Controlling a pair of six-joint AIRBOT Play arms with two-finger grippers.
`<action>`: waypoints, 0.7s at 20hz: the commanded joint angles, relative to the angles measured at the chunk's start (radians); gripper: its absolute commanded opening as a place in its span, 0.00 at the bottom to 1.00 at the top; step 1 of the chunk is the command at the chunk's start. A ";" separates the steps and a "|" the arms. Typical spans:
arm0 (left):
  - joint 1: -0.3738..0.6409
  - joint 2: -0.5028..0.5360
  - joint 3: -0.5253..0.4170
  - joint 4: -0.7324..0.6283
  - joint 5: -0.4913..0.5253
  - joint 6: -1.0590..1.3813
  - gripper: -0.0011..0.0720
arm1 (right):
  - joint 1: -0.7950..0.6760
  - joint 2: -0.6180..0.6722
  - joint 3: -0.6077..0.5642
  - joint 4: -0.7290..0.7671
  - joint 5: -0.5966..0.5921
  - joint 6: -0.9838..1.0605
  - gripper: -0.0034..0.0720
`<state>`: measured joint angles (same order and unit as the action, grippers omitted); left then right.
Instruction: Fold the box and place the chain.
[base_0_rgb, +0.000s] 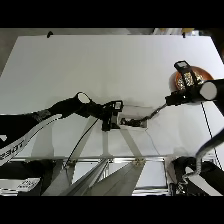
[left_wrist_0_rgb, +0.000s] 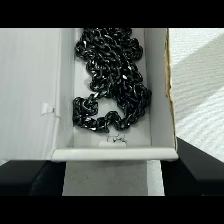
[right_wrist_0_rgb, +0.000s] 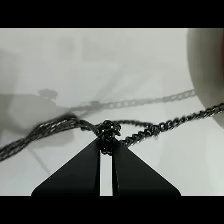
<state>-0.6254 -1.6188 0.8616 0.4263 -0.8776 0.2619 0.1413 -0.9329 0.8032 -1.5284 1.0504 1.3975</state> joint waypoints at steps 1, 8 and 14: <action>0.000 0.001 0.001 0.000 -0.002 0.000 0.39 | 0.077 0.163 0.001 0.060 0.097 0.000 0.07; 0.000 0.001 0.001 0.000 -0.002 0.000 0.39 | 0.207 0.257 0.001 0.350 0.121 0.000 0.07; 0.000 0.001 0.001 0.000 -0.002 0.000 0.39 | 0.370 0.254 0.001 0.432 0.041 0.000 0.07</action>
<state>-0.6254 -1.6188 0.8616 0.4263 -0.8795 0.2615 0.4374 -0.6811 0.8028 -1.1576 1.1435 1.3975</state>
